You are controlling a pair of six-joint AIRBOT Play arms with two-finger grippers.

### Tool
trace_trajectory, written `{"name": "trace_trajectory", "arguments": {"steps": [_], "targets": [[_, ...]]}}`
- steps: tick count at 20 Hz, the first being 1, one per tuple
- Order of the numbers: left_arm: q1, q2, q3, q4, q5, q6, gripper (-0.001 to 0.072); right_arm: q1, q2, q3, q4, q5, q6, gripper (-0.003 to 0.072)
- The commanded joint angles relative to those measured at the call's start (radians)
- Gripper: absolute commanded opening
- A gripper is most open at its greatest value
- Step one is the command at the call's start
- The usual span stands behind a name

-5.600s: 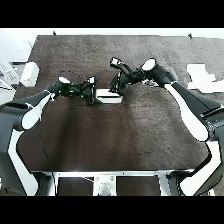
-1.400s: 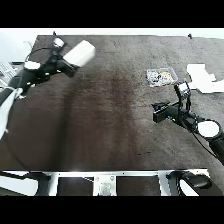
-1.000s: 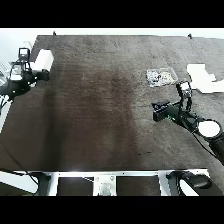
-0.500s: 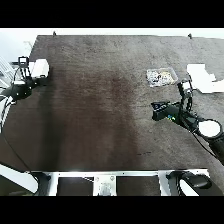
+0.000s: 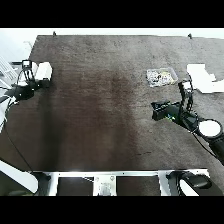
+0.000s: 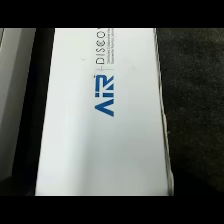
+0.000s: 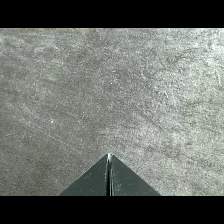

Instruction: Fold the box and place the chain.

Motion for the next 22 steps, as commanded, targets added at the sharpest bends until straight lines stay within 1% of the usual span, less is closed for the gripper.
{"name": "trace_trajectory", "arguments": {"steps": [1,2,3,7,8,10,11,13,14,15,16,19,21,22], "targets": [[0.001,-0.004,0.001,0.002,0.011,0.011,0.0241,0.000,0.000,0.000,0.002,0.000,0.000,0.0011],[0.001,-0.004,0.001,0.001,0.027,0.010,0.0591,0.000,0.000,0.000,0.002,0.000,0.000,0.0010],[0.001,-0.004,0.001,0.001,0.038,0.010,0.0720,0.000,0.000,0.000,0.003,0.000,0.000,0.0010],[0.001,0.000,0.001,0.001,0.038,0.010,0.0719,0.000,0.000,0.000,0.003,0.001,0.000,0.0011],[0.001,0.006,0.001,0.001,0.026,0.010,0.0719,0.000,0.000,0.000,0.004,0.001,0.000,0.0051],[0.001,0.025,0.001,0.002,0.004,0.010,0.0719,0.000,0.000,0.000,0.004,0.001,0.000,0.0305],[0.001,0.035,0.001,0.002,-0.005,0.010,0.0720,0.000,0.000,0.000,0.004,0.001,0.000,0.0339],[0.001,0.058,0.001,0.003,-0.029,0.010,0.0720,0.000,0.000,0.000,0.004,0.001,0.000,0.0339],[0.001,0.076,0.001,0.005,-0.038,0.010,0.0720,0.000,0.000,0.000,0.004,0.001,0.000,0.0363],[0.001,0.096,0.001,0.007,-0.038,0.010,0.0720,0.000,0.000,0.000,0.004,0.001,0.000,0.0430],[0.001,0.116,0.001,0.010,-0.036,0.010,0.0720,0.000,0.000,0.000,0.003,0.002,0.000,0.0457],[0.001,0.202,0.000,0.032,-0.024,0.010,0.0720,0.000,0.000,0.000,0.003,0.002,0.000,0.0457],[0.001,0.278,0.000,0.034,-0.047,0.009,0.0720,0.000,0.000,0.000,0.003,0.002,0.000,0.0456],[0.001,0.324,0.000,0.034,-0.072,0.003,0.0701,0.000,0.000,0.000,0.004,0.002,0.000,0.0437]]}}
